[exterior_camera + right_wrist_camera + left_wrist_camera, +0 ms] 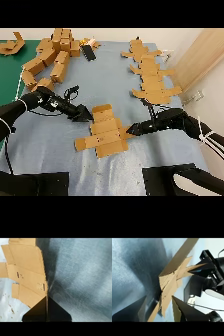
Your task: Fold the box.
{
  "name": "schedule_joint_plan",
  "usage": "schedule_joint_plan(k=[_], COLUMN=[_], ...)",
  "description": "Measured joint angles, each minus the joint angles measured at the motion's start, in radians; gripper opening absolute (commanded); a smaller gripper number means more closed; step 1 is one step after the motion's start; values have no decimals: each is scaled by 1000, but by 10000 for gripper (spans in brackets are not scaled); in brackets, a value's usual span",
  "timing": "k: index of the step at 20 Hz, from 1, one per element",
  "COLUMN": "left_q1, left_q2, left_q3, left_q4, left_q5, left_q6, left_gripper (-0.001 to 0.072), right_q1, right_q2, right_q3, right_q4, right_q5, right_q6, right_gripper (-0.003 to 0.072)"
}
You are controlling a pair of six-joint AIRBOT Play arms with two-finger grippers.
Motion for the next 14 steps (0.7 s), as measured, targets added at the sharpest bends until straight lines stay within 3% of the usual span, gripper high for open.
schedule_joint_plan(k=[8,14], left_q1=[-68,-87], left_q2=[-31,-74], left_q3=[2,4], left_q4=[-118,-253], left_q5=[97,42], left_q6=[116,229], left_gripper=[492,490], right_q1=[8,8], right_q2=[13,13], right_q3=[-8,-8], right_q4=[3,3], right_q5=[23,24], right_q6=[-8,-8], right_gripper=[4,4])
